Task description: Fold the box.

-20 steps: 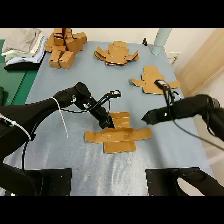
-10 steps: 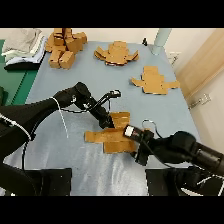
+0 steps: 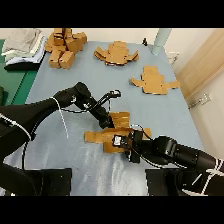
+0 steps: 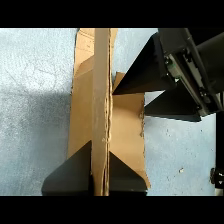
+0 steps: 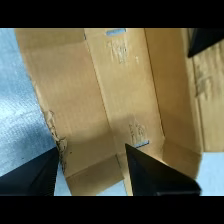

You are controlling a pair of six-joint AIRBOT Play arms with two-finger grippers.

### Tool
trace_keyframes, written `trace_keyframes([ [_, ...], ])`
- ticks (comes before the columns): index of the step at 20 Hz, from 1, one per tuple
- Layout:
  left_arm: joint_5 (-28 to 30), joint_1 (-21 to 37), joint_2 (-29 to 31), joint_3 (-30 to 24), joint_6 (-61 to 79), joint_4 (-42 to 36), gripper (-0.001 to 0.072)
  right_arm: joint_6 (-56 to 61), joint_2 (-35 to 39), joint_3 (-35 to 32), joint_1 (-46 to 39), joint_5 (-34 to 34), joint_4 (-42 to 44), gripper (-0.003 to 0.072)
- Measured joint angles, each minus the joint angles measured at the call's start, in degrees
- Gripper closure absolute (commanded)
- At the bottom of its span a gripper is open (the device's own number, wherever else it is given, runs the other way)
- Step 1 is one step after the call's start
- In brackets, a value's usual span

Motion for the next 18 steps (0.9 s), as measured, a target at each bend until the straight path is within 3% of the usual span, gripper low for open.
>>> trace_keyframes([
  [14,0.0,0.0,0.0,0.0,0.0,0.0,0.0697,8.0,1.0,4.7,-0.7,-3.9,-12.2,0.0083],
  [18,0.0,0.0,0.0,0.0,0.0,0.0,0.0697,8.9,1.0,4.8,-1.0,-4.0,-13.1,0.0039],
])
